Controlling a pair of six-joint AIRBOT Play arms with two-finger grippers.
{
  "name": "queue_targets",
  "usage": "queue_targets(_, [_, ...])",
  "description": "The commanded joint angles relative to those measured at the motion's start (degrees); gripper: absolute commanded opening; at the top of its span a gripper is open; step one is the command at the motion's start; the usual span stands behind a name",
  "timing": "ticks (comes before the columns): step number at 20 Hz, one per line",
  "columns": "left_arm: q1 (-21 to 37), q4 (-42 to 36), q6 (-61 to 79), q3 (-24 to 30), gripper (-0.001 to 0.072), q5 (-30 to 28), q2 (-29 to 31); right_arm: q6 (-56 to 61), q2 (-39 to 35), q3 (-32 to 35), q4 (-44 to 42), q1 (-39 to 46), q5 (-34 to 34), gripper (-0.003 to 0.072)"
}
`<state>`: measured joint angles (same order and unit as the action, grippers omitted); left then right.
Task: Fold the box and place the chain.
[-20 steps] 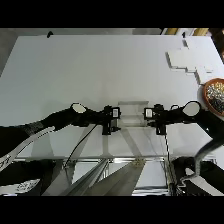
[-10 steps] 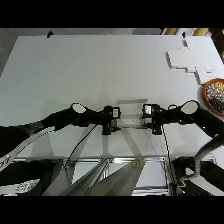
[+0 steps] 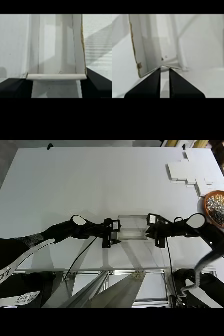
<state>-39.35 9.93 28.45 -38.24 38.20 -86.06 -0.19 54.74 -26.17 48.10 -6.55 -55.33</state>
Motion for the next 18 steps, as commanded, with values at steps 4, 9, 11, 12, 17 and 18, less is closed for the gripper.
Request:
queue_targets(4, [0.04, -0.04, 0.0, 0.0, 0.0013, -0.24, 0.04, 20.94, -10.14, 0.02, -5.66, 4.35, 2.36, 0.0019])
queue_targets(9, [0.04, -0.04, -0.02, 0.0, 0.0013, -0.24, 0.04, 46.21, -8.92, 0.02, -4.09, 16.0, 8.48, 0.0019])
queue_targets(11, [0.04, -0.04, 0.0, 0.0, 0.0013, -0.24, 0.04, 54.58, -6.88, 0.02, 2.19, 18.82, 8.11, 0.0019])
queue_targets(12, [0.04, -0.02, 0.0, 0.0, 0.0013, -0.24, 0.04, 58.51, -5.16, 0.02, 6.05, 19.76, 6.27, 0.0019])
queue_targets(17, [0.04, -0.04, -0.02, 0.0, 0.0013, -0.24, 0.04, 64.67, 5.18, 0.02, 10.95, 20.17, -2.05, 0.0019])
queue_targets(18, [0.04, -0.04, -0.02, 0.0, 0.0013, -0.24, 0.04, 64.65, 6.78, 0.04, 10.38, 20.17, -3.85, 0.0018])
